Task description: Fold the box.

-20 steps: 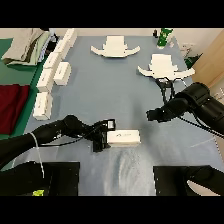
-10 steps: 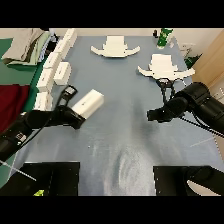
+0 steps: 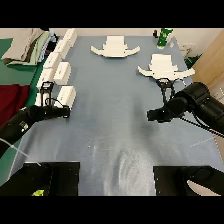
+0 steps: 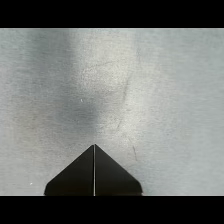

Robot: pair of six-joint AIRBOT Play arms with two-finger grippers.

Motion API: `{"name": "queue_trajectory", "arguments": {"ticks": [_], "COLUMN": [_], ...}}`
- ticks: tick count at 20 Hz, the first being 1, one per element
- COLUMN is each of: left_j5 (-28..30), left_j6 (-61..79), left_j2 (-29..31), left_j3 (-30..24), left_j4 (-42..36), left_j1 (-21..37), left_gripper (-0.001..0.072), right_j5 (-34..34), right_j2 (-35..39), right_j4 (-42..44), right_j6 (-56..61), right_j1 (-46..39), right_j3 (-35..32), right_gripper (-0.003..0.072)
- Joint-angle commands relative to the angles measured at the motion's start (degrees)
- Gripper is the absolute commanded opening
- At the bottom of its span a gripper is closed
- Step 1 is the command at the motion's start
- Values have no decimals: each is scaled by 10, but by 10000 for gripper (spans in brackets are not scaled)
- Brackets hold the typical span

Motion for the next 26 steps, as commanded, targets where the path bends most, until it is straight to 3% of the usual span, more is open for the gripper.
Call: {"name": "queue_trajectory", "arguments": {"ticks": [1, 7, 12, 18, 26], "left_j5": [87, 119, 80, 35, 21], "left_j6": [-47, -41, 1, 64, 59], "left_j2": [-70, -196, -312, -388, -402], "left_j3": [12, 129, 253, 364, 384], "left_j4": [6, 9, 9, 9, 13], "left_j1": [24, 28, 27, 30, 85], "left_gripper": [537, 538, 537, 537, 538], "right_j5": [0, 0, 0, 0, 0], "right_j2": [0, 0, 0, 0, 0], "right_j4": [0, 0, 0, 0, 0], "right_j6": [0, 0, 0, 0, 0], "right_j1": [0, 0, 0, 0, 0], "right_j3": [0, 0, 0, 0, 0], "right_gripper": [6, 6, 6, 6, 5]}}
